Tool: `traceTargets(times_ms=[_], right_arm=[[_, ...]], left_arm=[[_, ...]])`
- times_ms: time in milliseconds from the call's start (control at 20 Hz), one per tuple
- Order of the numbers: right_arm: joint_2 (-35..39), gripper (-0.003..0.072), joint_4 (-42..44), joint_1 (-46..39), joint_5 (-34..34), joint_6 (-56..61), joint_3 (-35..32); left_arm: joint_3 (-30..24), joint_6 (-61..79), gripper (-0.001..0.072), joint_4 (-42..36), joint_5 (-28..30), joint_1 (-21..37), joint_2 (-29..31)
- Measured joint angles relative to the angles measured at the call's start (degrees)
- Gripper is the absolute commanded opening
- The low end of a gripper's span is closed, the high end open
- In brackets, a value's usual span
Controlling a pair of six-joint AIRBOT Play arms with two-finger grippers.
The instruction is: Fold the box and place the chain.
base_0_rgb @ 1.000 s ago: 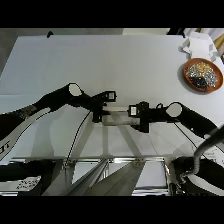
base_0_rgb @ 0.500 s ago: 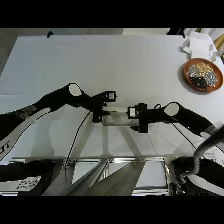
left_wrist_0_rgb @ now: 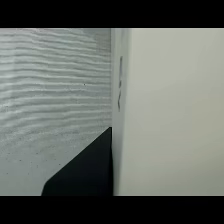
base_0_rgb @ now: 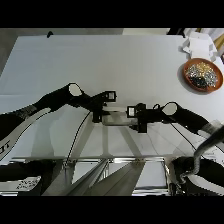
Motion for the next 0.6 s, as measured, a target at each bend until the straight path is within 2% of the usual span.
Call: traceTargets(times_ms=[100,150,300,350,600], right_arm=[[-0.35,0.0563,0.22,0.00,-0.07,-0.17,0.04],[-0.46,0.0512,0.28,0.00,-0.11,-0.28,0.04],[-0.61,0.0481,0.39,0.00,-0.09,-0.79,0.07],[-0.63,0.0409,0.42,0.00,-0.09,-0.85,0.07],[-0.68,0.0397,0.44,0.00,-0.15,-1.14,0.07]], left_arm=[[0.00,0.00,0.0013,0.00,0.00,-0.02,0.00],[0.00,-0.02,0.0013,0.00,0.00,0.00,0.00],[0.00,0.00,0.0013,0.00,0.00,-0.02,0.00],[0.00,0.00,0.0013,0.00,0.00,0.00,0.00],[0.00,0.00,0.0013,0.00,0.00,-0.02,0.00]])
